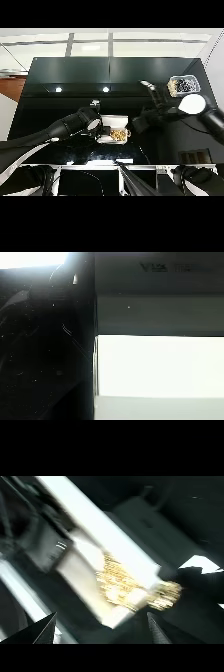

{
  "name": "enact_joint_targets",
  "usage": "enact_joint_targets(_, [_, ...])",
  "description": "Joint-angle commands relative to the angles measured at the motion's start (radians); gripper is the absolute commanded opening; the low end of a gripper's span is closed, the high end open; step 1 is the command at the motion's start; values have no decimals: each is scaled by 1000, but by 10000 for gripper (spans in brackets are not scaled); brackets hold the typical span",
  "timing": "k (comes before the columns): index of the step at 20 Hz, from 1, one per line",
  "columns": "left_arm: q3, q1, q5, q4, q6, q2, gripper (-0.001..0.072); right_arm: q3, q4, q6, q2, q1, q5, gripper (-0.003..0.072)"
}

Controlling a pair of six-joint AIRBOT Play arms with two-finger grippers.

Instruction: Fold the box and place the chain.

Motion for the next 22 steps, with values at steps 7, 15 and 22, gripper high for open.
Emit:
enact_joint_targets(7, [0, 0, 6, 1, 0, 0, 29, -413, -103, -678, 115, 8, -475, 713])
enact_joint_targets(15, [0, 0, 20, 0, -1, 0, 29, -449, 211, -1166, 2, 84, -532, 704])
enact_joint_targets(22, [0, 0, 16, 0, 0, 0, 29, -449, 355, -1346, -84, 85, -549, 702])
